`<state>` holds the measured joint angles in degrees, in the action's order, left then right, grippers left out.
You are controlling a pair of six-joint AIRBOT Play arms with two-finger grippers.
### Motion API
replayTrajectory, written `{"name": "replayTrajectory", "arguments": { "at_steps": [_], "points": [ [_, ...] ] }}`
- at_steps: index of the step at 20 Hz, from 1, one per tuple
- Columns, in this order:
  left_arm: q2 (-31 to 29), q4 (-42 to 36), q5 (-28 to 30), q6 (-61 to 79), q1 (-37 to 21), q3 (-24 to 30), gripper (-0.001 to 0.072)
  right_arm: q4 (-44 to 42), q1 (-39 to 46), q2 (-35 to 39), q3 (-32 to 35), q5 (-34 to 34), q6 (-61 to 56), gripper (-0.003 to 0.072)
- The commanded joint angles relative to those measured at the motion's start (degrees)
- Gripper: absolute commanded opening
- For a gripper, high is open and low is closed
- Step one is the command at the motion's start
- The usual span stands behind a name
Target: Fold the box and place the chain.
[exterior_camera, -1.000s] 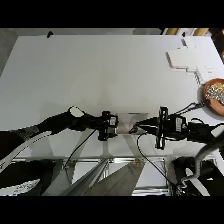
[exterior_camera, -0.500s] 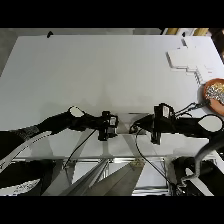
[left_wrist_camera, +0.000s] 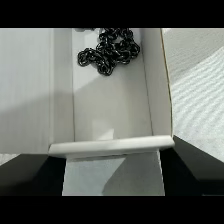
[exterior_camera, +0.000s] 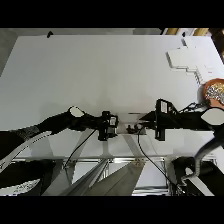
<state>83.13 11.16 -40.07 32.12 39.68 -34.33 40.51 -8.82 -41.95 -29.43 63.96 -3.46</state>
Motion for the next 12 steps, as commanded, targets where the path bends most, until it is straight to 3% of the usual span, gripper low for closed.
{"name": "replayTrajectory", "arguments": {
  "at_steps": [1, 5, 7, 10, 12],
  "points": [
    [-0.04, 0.0, 0.0, 0.0, -0.02, 0.02, 0.0372, 15.93, 4.74, 0.07, -6.86, 4.57, -2.05, 0.0133],
    [-0.04, 0.02, 0.02, 0.0, -0.02, 0.02, 0.0372, 26.84, 9.03, -3.8, -7.06, 6.73, -2.14, 0.0142],
    [-0.04, 0.02, 0.02, 0.0, -0.02, 0.02, 0.0372, 30.6, 9.01, -6.93, -7.04, 7.72, -2.49, 0.0205],
    [-0.04, 0.02, 0.02, 0.0, -0.02, 0.02, 0.0372, 31.15, 9.01, -11.19, -6.99, 6.05, -1.99, 0.0207],
    [-0.04, 0.02, 0.02, 0.0, -0.02, 0.02, 0.0372, 31.15, 9.01, -13.64, -6.97, 4.0, -1.81, 0.0248]
  ]
}}
